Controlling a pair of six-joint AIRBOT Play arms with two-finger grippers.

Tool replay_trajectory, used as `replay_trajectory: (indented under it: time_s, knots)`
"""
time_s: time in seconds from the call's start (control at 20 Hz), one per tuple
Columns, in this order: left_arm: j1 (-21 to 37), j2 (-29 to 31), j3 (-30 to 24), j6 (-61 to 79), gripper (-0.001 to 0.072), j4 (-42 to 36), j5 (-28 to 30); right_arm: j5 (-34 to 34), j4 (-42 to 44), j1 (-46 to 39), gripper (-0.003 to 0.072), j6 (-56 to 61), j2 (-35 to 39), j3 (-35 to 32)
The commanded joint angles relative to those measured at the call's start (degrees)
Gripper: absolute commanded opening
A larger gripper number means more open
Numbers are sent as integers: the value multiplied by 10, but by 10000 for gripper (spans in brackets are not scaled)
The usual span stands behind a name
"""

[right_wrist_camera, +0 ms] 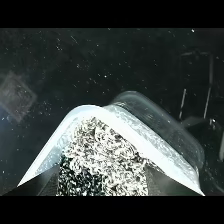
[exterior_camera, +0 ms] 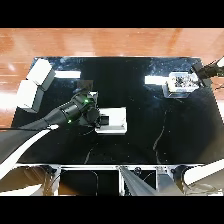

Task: Fold the box and place the chain.

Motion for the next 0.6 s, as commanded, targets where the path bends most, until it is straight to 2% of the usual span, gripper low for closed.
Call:
replay_trajectory:
  time_s: [0.0, 0.4, 0.45, 0.5, 0.55]
  knots:
    - [0, 0, 0, 0, 15, 0, -1, -12, 5, 0, 612, -8, -11, 1]
    - [0, 0, 0, 0, 15, 0, -1, 7, 10, 0, 611, -36, -18, 1]
    - [0, 0, 0, 0, 15, 0, -1, 8, 10, 0, 604, -37, -18, 1]
    - [0, 0, 0, 0, 15, 0, -1, 8, 10, 0, 535, -39, -18, 1]
    - [0, 0, 0, 0, 16, 0, -1, 8, 10, 0, 538, -39, -18, 1]
